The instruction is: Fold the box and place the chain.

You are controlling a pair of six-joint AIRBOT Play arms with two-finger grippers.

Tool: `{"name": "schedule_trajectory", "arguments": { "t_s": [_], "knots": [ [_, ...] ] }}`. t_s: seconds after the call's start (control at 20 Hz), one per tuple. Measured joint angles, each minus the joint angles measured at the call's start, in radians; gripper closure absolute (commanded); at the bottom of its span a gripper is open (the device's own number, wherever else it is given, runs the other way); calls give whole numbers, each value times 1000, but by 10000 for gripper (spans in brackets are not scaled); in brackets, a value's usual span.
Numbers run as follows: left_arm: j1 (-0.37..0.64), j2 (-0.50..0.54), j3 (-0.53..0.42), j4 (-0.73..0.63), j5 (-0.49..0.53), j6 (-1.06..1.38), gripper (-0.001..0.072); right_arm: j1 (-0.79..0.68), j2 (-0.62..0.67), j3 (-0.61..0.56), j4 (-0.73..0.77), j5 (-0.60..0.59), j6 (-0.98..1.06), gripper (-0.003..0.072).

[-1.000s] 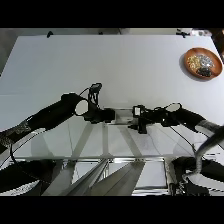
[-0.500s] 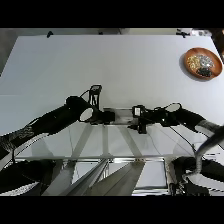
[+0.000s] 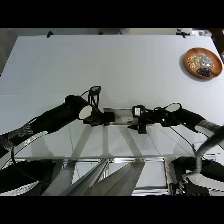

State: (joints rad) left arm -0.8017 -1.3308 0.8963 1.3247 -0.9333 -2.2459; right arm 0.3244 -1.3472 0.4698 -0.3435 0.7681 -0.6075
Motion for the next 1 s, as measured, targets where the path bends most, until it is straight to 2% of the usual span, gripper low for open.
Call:
{"name": "schedule_trajectory", "arguments": {
  "t_s": [0.3,0.45,0.65,1.0],
  "knots": [
    [37,-3,87,-30,-62,53,384,0,0,0,0,0,0,283],
    [43,-18,104,-33,-111,64,311,0,0,0,0,0,0,283],
    [47,-35,113,-26,-166,76,314,0,0,0,0,0,0,283],
    [47,-41,115,25,-159,90,315,0,0,0,0,0,0,283]
  ]
}}
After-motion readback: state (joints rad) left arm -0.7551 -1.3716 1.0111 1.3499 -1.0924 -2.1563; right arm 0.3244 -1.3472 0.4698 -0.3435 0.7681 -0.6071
